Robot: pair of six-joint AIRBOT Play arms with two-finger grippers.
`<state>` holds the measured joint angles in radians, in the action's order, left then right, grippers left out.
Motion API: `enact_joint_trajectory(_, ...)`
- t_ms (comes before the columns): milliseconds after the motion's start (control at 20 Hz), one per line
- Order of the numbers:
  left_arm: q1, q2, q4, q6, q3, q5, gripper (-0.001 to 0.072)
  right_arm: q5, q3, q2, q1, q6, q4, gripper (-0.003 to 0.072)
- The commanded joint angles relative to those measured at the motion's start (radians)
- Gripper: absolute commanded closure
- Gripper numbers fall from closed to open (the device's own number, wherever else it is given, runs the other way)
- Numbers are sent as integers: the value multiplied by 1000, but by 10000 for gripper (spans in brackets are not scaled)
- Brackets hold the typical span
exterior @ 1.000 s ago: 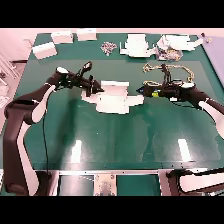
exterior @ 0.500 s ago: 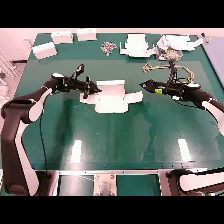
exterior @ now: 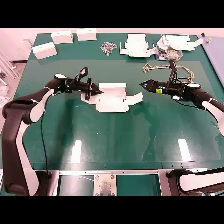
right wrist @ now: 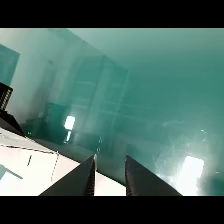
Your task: Fold the box and place the chain.
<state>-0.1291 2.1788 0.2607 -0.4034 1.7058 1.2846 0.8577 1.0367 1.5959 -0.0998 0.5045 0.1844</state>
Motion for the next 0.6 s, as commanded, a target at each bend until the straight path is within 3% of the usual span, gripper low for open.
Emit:
enact_joint_trajectory(0,-1,1,30,-13,0,-27,698,-2,0,1,0,-18,-1,455)
enact_joint_trajectory(550,-1,-3,53,-34,-7,17,696,-2,0,1,0,-19,10,477)
